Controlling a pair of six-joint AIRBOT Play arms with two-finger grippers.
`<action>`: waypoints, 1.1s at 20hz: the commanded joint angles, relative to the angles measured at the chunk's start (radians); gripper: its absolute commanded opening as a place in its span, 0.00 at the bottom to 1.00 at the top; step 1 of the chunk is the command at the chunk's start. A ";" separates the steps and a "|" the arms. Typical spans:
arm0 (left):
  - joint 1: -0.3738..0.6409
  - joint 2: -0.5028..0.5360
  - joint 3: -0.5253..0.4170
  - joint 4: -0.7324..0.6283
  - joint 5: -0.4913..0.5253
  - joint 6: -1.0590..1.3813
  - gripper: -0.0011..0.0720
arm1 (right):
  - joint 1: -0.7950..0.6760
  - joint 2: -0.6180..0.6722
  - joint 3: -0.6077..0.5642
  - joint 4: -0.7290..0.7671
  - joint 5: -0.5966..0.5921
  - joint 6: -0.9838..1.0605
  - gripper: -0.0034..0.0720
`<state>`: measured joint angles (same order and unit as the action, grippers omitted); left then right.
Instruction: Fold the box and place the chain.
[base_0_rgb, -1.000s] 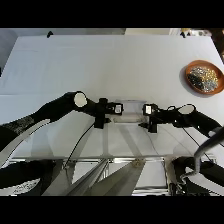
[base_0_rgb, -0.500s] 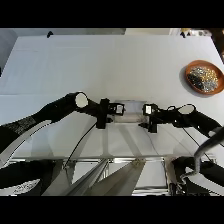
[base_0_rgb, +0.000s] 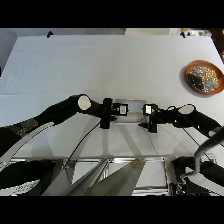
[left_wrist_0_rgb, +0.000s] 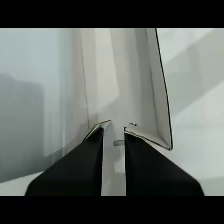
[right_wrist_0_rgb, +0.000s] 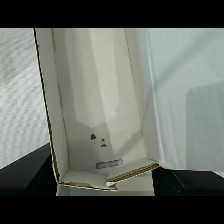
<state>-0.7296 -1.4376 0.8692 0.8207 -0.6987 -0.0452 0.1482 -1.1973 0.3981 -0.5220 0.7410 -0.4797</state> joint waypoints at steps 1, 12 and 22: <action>-0.026 -0.014 0.000 -0.003 0.006 -0.001 0.23 | -0.001 0.000 0.001 0.000 0.001 0.000 0.52; -0.042 -0.021 0.000 -0.023 -0.033 -0.021 0.57 | -0.001 0.000 0.001 0.000 0.001 0.000 0.52; 0.160 0.254 -0.002 0.301 -0.246 -1.002 0.02 | -0.001 0.000 0.001 0.000 0.001 0.000 0.52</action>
<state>-0.6380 -1.2575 0.8688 0.9821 -0.8894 -0.6537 0.1482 -1.1973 0.3981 -0.5217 0.7406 -0.4786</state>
